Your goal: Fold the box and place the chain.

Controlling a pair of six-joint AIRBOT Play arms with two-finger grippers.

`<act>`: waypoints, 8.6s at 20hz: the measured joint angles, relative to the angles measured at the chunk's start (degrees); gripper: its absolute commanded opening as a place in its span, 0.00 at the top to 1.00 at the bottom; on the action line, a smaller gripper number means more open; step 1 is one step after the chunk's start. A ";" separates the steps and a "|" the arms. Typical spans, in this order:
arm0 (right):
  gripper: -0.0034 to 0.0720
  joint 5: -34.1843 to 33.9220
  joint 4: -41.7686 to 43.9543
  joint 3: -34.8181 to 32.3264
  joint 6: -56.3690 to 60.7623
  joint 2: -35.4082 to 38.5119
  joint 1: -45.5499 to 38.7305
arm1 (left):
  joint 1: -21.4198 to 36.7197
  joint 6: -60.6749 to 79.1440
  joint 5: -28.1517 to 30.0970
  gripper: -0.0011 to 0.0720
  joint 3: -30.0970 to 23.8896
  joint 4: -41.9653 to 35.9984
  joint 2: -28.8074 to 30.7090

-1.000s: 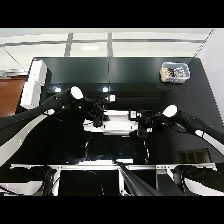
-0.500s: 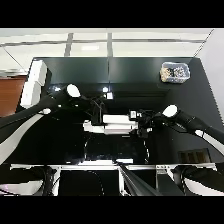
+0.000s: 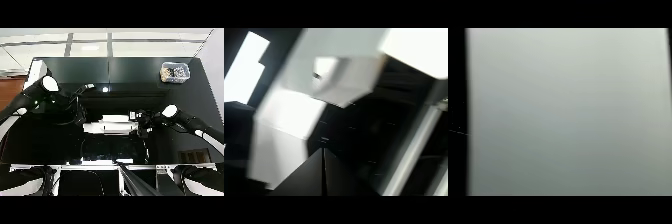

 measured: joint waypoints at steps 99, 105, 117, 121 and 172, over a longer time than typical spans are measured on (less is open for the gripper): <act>0.65 -0.48 -0.02 0.00 0.17 0.02 0.00 | 15.91 -17.29 19.06 0.95 -20.44 3.52 16.39; 0.65 -0.46 -0.02 0.00 0.17 0.02 0.00 | 18.67 -23.41 13.46 0.95 -21.97 -11.78 2.86; 0.65 -0.46 -0.02 0.00 0.17 0.02 0.00 | 7.19 -13.64 13.16 0.23 -16.35 -22.45 -4.28; 0.65 -0.48 0.04 0.00 0.15 0.02 0.00 | 5.73 -13.35 11.30 0.23 -15.13 -23.61 -4.39; 0.65 -1.27 0.39 0.00 0.61 -0.04 0.07 | -14.38 -60.89 20.37 0.54 0.20 6.93 -4.48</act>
